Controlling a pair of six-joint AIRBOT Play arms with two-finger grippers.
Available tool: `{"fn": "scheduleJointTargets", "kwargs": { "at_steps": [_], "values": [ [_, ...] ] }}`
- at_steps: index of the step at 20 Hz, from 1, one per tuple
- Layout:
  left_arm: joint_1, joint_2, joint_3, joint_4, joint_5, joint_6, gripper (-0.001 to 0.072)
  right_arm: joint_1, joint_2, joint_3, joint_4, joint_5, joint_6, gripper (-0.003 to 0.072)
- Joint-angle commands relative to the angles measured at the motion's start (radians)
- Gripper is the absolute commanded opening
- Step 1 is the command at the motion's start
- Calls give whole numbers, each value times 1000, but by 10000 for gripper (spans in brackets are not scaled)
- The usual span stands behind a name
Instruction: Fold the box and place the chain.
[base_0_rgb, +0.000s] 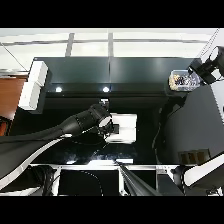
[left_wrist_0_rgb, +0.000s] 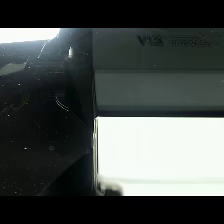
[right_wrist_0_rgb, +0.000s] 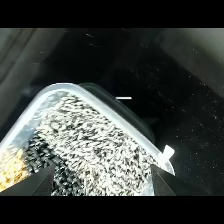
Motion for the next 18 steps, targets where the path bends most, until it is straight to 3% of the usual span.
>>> {"fn": "scheduleJointTargets", "kwargs": {
  "at_steps": [1,5,7,9,11,12,18],
  "values": [
    [1,0,1,0,-3,0,28,-7,-37,5,4,-31,33,666],
    [1,0,1,-1,-4,0,28,-9,-71,5,29,-68,34,664],
    [1,0,1,-1,-3,0,28,-10,-75,5,29,-76,33,490],
    [1,0,1,-1,-3,0,28,-11,-75,7,29,-78,32,485],
    [1,0,1,-2,-3,0,28,-11,-74,16,56,-55,-28,67],
    [1,0,1,-2,-3,0,28,-11,-70,23,76,-45,-77,9],
    [1,0,1,-4,-5,0,28,-11,64,24,70,22,-330,8]
  ]
}}
